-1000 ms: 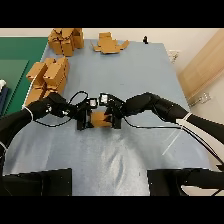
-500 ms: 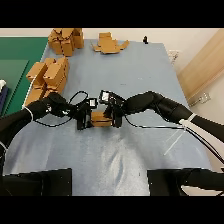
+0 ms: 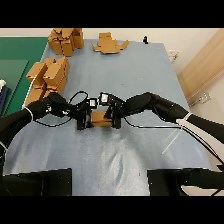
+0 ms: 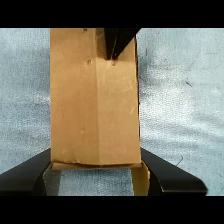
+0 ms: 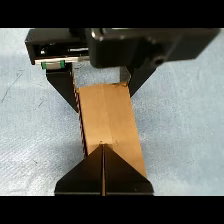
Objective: Fold the box.
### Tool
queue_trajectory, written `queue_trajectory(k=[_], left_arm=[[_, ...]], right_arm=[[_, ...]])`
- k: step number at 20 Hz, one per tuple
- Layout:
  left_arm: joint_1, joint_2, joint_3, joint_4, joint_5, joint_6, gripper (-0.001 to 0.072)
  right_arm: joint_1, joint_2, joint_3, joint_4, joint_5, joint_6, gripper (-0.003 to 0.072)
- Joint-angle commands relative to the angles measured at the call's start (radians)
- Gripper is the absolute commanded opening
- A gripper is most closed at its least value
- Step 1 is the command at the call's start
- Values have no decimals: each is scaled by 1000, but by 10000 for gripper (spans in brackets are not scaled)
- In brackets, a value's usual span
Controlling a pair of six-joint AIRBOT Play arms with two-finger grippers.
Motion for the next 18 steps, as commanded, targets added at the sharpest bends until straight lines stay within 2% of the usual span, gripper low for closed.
queue_trajectory(k=[1, 5, 8, 11, 15, 18], left_arm=[[0, 0, 0, 0, 12, -1, 294], [0, 0, -1, -1, 15, -1, 295], [0, 0, 0, -1, 18, -1, 295], [0, 0, 0, -1, 18, -1, 294], [0, 0, 0, -1, 18, -1, 294], [0, 0, 0, -1, 17, -1, 295]], right_arm=[[1, -7, 0, 0, -15, 0, 21], [1, -9, -1, 11, -142, 14, 21], [1, -10, -1, 8, -152, 49, 8], [1, 0, 1, 21, -121, 51, 6], [1, 60, 0, 148, -29, 65, 4], [1, 22, -1, 159, 51, 135, 4]])
